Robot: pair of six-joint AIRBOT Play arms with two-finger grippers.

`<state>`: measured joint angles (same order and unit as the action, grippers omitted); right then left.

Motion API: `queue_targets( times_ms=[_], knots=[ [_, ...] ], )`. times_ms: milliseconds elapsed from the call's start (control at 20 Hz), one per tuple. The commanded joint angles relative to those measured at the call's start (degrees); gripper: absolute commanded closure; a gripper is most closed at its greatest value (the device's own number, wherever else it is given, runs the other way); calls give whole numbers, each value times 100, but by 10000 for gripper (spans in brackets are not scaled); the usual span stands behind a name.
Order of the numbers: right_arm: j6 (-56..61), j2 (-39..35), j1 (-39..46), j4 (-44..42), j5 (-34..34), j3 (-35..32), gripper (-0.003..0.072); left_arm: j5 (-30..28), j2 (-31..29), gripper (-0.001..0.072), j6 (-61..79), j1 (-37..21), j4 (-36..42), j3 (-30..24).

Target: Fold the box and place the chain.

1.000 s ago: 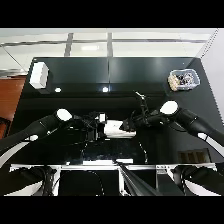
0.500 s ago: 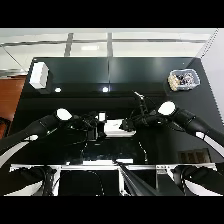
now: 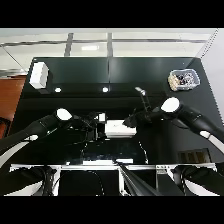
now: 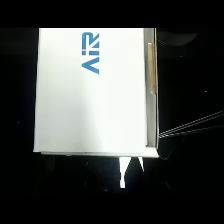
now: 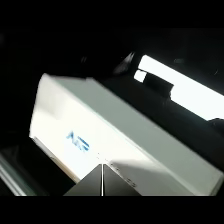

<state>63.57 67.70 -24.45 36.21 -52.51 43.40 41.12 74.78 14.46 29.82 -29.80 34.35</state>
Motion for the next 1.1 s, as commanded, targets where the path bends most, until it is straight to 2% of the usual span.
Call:
queue_targets(
  times_ms=[0, 50, 150, 350, 450, 550, 650, 850, 950, 1050],
  knots=[
    [55, -684, 369, 407, -378, 413, 671, -20, -4, 424, -26, 0, 26, 70],
    [111, -973, 605, 546, -437, 457, 671, 11, -22, 368, -175, 0, 20, 120],
    [278, -1521, 1226, 929, -717, 455, 671, 4, -140, -7, -540, -2, -2, 208],
    [520, -2177, 2527, 2035, -1716, 455, 671, 413, -728, -2, -1561, -7, -807, 433],
    [518, -2232, 2955, 2129, -1849, 450, 671, 581, -957, -3, -1917, 24, -804, 603],
    [516, -2229, 3119, 2124, -1729, 435, 671, 516, -914, -1, -2166, 170, -675, 872],
    [518, -2229, 3112, 2076, -1532, 426, 671, 400, -568, 0, -2597, 433, -686, 1263],
    [505, -2229, 3112, 2072, -1320, 378, 671, 531, 767, 0, -2844, 885, -693, 2306],
    [498, -2229, 3112, 2109, -1307, 334, 670, 758, 1239, 0, -2859, 999, -706, 2667],
    [498, -2229, 3112, 2109, -1307, 326, 671, 920, 1464, 0, -3084, 1060, -730, 2846]
  ],
)
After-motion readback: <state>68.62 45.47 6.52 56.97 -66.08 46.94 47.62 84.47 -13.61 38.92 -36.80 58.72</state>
